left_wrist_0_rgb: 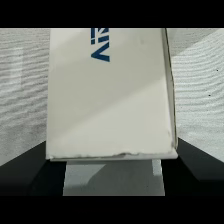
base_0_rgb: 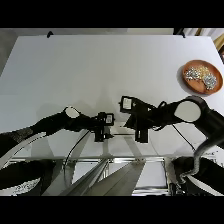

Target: Fold the box and place the chain.

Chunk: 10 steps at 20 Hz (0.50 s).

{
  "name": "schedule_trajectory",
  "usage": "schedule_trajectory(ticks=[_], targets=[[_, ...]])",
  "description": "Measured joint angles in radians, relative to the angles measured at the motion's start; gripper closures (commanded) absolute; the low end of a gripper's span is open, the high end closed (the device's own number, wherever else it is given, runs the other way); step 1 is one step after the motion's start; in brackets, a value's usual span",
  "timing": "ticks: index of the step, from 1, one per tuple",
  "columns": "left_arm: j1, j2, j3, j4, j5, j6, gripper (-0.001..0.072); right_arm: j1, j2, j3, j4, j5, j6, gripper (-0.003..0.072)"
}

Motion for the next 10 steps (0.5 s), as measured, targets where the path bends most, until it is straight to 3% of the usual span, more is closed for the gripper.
schedule_trajectory(ticks=[3,7,10], targets=[[0.000,0.000,0.000,0.000,0.000,0.000,0.0679,-0.056,0.056,-0.114,0.183,-0.097,-0.057,0.0672],[0.000,0.000,0.000,0.000,0.001,-0.001,0.0679,-0.088,0.085,-0.306,0.542,-0.290,-0.182,0.0672],[0.000,0.000,0.000,0.000,0.001,-0.001,0.0679,-0.095,0.091,-0.398,0.702,-0.379,-0.245,0.0672]])
